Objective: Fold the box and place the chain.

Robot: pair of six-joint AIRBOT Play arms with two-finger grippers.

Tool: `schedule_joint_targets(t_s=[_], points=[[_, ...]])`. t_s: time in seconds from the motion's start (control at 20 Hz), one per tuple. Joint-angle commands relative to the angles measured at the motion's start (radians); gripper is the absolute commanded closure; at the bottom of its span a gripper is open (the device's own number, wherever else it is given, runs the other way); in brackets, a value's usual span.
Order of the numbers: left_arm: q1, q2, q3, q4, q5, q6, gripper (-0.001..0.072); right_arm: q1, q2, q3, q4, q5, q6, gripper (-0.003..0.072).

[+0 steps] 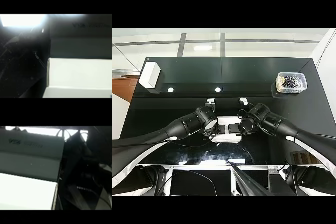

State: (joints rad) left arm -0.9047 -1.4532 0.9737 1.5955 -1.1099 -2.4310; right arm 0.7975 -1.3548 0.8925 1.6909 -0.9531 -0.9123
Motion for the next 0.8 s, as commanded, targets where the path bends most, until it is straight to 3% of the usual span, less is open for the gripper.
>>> schedule_joint_targets(t_s=[0.0, 0.6, 0.65, 0.75], points=[[0.0, -0.001, 0.0, 0.0, 0.002, 0.0, 0.0681, 0.002, -0.009, 0.001, 0.006, -0.001, 0.0, 0.0486], [0.0, -0.001, 0.0, 0.0, 0.002, 0.0, 0.0681, 0.002, -0.018, 0.001, 0.006, 0.0, 0.0, 0.049], [0.0, -0.001, 0.0, 0.0, 0.002, 0.0, 0.0681, 0.003, -0.018, 0.001, 0.006, 0.0, 0.0, 0.0589], [0.0, -0.001, 0.0, 0.0, 0.002, 0.0, 0.0681, 0.003, -0.018, 0.001, 0.01, 0.002, 0.0, 0.0624]])
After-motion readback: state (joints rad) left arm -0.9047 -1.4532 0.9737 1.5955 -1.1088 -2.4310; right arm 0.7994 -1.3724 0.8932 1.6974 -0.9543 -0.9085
